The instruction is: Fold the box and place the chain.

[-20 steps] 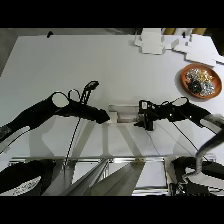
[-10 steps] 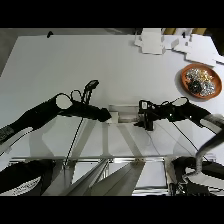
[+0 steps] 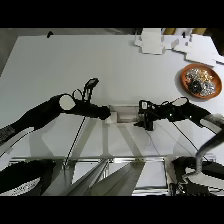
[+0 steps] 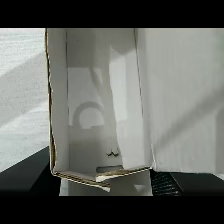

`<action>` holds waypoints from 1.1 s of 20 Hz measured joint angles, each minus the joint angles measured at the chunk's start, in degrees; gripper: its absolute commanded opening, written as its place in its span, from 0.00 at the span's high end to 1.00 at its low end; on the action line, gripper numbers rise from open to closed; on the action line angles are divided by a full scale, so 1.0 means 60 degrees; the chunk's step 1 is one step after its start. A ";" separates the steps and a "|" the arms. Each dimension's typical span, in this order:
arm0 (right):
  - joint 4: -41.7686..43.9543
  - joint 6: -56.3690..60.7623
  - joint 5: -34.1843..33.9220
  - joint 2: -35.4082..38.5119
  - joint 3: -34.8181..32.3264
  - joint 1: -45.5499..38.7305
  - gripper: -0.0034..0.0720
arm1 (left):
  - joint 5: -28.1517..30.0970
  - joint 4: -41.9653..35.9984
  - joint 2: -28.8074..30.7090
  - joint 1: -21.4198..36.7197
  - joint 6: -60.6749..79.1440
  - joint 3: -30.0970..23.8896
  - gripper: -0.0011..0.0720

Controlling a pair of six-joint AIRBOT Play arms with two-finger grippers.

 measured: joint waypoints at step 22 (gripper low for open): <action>0.0000 -0.0004 0.0000 -0.0004 0.0000 0.0000 0.41 | -0.0189 0.1075 -0.0401 -0.0619 -0.2062 0.0572 0.51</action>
